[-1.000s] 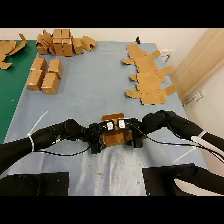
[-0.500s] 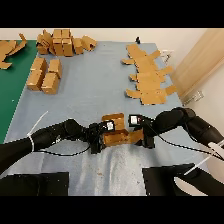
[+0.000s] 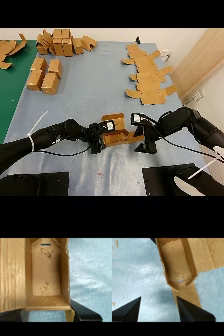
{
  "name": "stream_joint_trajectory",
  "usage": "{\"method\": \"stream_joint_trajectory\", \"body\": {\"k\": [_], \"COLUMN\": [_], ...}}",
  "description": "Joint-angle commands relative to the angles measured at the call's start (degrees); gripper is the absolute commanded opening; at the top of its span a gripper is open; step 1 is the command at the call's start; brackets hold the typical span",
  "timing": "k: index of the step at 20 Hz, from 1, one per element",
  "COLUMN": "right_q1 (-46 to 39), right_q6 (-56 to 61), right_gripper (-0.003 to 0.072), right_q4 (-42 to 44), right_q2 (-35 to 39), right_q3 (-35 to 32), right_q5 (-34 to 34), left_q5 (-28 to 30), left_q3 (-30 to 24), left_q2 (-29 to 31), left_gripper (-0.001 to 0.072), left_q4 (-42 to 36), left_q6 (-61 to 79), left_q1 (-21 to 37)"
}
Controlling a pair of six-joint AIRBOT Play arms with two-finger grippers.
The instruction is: Fold the box.
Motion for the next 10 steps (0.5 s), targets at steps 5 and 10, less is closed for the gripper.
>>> {"method": "stream_joint_trajectory", "body": {"k": [5, 10], "right_q1": [0.0, 0.0], "right_q6": [4.3, 4.5], "right_gripper": [0.072, 0.072], "right_q4": [0.8, 0.9], "right_q2": [0.1, -0.1], "right_q3": [-0.1, -0.1], "right_q5": [-0.9, -0.8], "left_q5": [-0.2, -0.3], "left_q3": [0.2, 0.2], "left_q2": [0.1, 2.3], "left_gripper": [0.0513, 0.0514], "left_q4": [0.1, 1.3], "left_q6": [0.5, 1.9], "left_q1": [0.1, 0.1]}}
